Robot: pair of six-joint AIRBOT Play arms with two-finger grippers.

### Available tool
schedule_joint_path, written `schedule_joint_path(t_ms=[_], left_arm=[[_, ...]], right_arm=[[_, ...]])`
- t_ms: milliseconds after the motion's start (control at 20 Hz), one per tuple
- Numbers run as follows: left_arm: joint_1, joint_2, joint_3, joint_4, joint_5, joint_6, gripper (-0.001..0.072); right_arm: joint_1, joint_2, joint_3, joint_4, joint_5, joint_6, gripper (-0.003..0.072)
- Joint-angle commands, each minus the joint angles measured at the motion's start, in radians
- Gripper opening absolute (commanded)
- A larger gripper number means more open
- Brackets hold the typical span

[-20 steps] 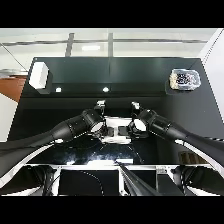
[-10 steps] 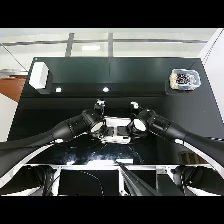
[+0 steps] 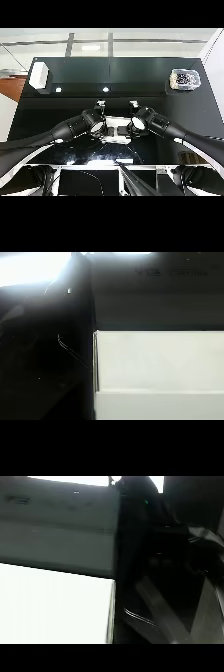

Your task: Fold the box and place the chain.

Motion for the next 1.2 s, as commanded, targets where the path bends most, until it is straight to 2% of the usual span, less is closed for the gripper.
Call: schedule_joint_path(t_ms=[0, 200, 250, 300, 500, 700, 850, 950, 1050, 1150], left_arm=[[0.0, 0.0, 0.0, 0.005, -0.003, 0.005, 0.0034], [0.0, 0.0, 0.0, 0.005, -0.004, 0.005, 0.0034], [0.0, 0.0, 0.0, 0.005, -0.007, 0.005, 0.0034], [0.0, 0.0, 0.0, 0.005, -0.008, 0.005, 0.0034], [0.0, 0.0, 0.0, 0.005, -0.008, 0.005, 0.0034], [0.0, 0.0, 0.0, 0.005, -0.011, 0.005, 0.0033], [0.0, 0.0, 0.0, 0.005, -0.011, 0.005, 0.0034], [0.0, 0.0, 0.0, 0.005, -0.012, 0.005, 0.0034], [0.0, 0.0, 0.0, 0.005, -0.012, 0.005, 0.0033], [0.0, 0.0, 0.0, 0.005, -0.008, 0.005, 0.0033]], right_arm=[[0.004, 0.0, 0.004, -0.003, -0.005, -0.006, 0.004], [0.004, 0.0, 0.004, -0.003, -0.005, -0.007, 0.0041], [0.004, 0.0, 0.005, -0.003, -0.004, -0.006, 0.0186], [0.004, 0.0, 0.006, -0.003, 0.005, -0.006, 0.0372], [0.001, 0.012, 0.032, -0.021, 0.068, -0.043, 0.0385], [0.001, 0.09, 0.036, -0.019, 0.118, -0.108, 0.0385], [0.001, 0.215, 0.036, 0.012, 0.201, -0.198, 0.0385], [-0.011, 0.349, 0.036, -0.022, 0.275, -0.235, 0.0385], [-0.04, 0.481, 0.035, -0.215, 0.373, -0.236, 0.0384], [-0.091, 0.571, 0.021, -0.523, 0.453, -0.234, 0.0384]])
